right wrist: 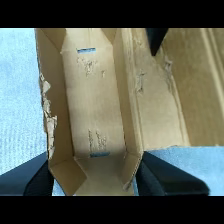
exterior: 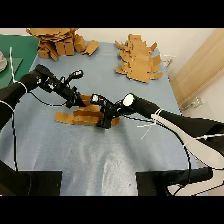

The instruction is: Fold the box.

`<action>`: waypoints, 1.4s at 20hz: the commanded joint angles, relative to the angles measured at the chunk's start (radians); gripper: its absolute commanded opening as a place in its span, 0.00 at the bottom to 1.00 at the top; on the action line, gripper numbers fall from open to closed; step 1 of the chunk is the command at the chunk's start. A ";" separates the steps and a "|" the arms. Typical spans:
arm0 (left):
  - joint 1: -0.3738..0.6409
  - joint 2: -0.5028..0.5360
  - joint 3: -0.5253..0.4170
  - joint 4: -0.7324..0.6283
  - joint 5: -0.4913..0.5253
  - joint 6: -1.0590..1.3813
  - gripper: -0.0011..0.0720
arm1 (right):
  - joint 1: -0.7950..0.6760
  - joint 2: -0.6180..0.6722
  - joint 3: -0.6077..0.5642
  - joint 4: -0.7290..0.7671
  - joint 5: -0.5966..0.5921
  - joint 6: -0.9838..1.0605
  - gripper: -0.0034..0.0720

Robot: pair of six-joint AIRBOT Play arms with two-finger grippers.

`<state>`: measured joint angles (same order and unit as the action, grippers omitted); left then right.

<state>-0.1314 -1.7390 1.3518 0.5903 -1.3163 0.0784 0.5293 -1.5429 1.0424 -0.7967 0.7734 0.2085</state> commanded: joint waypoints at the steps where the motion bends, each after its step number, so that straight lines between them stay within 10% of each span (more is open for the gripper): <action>1: 0.000 0.000 0.000 0.000 0.000 0.000 0.03 | 0.000 -0.001 0.000 0.000 0.000 0.001 0.97; 28: 0.000 0.000 0.000 0.000 0.000 0.000 0.03 | 0.002 -0.010 0.012 -0.006 -0.028 -0.008 0.97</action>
<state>-0.1310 -1.7390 1.3521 0.5907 -1.3163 0.0780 0.5301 -1.5497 1.0462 -0.8005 0.7322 0.2039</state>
